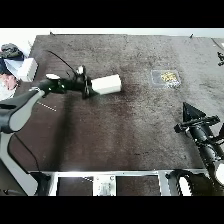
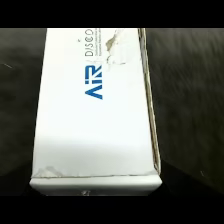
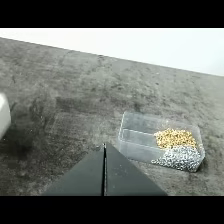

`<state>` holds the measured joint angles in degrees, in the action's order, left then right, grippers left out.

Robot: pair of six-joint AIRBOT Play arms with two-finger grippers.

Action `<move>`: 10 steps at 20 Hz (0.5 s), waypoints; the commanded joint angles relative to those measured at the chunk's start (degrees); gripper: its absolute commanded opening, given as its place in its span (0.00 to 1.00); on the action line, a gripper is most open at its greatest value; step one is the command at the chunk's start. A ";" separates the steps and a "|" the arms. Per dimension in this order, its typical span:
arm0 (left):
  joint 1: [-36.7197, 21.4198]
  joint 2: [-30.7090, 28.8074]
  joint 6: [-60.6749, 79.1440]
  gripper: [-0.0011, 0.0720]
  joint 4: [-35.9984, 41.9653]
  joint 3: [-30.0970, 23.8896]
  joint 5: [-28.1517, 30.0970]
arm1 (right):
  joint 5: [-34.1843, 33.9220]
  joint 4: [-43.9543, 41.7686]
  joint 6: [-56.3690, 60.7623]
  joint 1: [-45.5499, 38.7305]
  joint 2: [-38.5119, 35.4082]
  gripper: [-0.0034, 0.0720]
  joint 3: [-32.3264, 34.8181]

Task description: Fold the box and place the chain.

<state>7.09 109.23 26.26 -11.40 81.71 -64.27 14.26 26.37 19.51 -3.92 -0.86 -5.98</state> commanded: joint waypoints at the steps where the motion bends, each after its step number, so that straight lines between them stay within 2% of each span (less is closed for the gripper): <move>1: -4.33 -9.60 -12.94 0.02 4.87 0.04 5.42 | -0.17 0.02 0.02 0.04 -0.22 0.06 0.17; 3: -8.92 -17.25 -21.42 0.02 3.85 -0.26 10.03 | -0.17 0.02 0.02 0.04 -0.22 0.06 0.17; 5: -13.88 -26.21 -26.60 0.02 1.95 -3.39 18.84 | -0.17 0.02 0.02 0.04 -0.22 0.06 0.17; 8: -21.66 -39.56 -34.58 0.02 -3.80 -12.57 34.73 | -0.17 0.02 0.02 0.04 -0.22 0.06 0.17; 10: -27.50 -46.42 -37.64 0.02 -7.13 -20.52 36.89 | -0.17 0.02 0.02 0.04 -0.22 0.06 0.17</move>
<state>-13.04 73.32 -3.33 -13.30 69.73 -37.65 14.09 26.39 19.51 -3.92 -1.08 -5.82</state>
